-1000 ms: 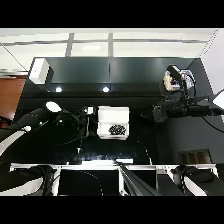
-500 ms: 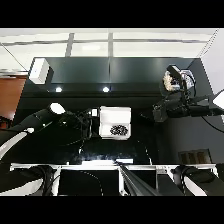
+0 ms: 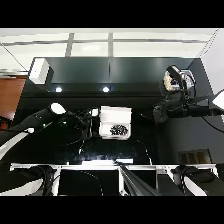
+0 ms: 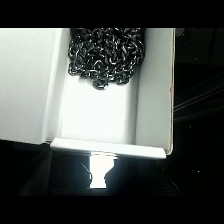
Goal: Fold the box and place the chain.
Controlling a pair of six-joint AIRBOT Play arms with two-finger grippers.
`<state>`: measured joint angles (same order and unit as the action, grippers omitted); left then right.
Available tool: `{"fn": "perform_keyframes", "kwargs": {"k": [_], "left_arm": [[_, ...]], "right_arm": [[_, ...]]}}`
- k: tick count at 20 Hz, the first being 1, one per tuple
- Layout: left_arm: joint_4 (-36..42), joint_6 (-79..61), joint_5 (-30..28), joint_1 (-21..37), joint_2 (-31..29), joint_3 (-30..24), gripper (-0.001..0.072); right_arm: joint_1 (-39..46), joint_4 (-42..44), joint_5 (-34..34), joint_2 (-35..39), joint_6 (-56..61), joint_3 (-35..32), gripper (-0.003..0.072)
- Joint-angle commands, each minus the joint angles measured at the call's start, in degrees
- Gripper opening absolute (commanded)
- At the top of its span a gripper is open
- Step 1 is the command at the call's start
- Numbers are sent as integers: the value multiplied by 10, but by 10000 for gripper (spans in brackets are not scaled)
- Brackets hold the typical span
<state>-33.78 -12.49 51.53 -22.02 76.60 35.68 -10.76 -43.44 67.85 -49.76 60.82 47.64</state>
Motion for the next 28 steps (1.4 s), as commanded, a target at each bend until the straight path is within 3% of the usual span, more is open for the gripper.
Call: {"fn": "perform_keyframes", "kwargs": {"k": [1,16,28], "left_arm": [[0,-2,1,0,0,1,699],[15,-14,14,1,-1,1,700],[43,-28,-9,-12,-8,1,700]], "right_arm": [[-1,-2,0,0,0,0,506],[-1,-1,1,0,0,0,506],[-1,-1,0,0,1,0,506]]}}
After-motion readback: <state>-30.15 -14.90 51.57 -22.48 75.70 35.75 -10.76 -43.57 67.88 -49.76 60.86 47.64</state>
